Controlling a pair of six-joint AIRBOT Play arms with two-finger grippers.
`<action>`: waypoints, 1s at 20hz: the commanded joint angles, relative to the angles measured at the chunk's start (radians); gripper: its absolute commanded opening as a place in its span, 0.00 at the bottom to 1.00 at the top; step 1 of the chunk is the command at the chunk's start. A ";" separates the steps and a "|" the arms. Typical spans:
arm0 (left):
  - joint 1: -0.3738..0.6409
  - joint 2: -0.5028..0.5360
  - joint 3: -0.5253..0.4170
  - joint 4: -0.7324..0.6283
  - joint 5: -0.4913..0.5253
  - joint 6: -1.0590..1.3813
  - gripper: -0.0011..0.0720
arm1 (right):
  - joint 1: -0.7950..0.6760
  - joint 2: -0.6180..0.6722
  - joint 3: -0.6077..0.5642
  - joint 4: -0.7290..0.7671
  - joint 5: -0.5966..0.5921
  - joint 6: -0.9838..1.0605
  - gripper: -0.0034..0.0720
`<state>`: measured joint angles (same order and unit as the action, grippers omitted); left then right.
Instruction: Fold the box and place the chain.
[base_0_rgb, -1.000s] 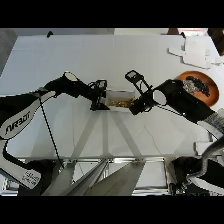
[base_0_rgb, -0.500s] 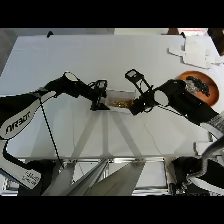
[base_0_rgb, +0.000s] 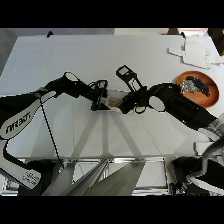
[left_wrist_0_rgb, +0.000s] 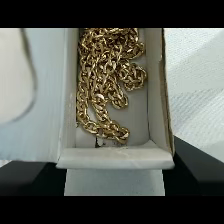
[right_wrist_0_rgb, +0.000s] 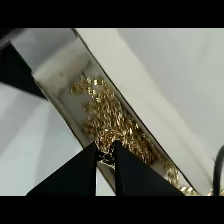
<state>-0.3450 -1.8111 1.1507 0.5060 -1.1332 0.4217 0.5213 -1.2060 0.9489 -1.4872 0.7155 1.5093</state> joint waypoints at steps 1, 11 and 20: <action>0.001 0.001 0.000 0.000 0.000 0.000 0.28 | 0.007 0.001 0.000 0.011 -0.166 0.001 0.05; 0.001 0.001 0.000 0.000 0.000 0.000 0.28 | 0.007 -0.007 0.000 0.169 -0.214 -0.090 0.05; 0.001 0.001 0.000 0.000 0.000 0.000 0.28 | 0.007 -0.042 0.000 0.532 -0.239 -0.472 0.05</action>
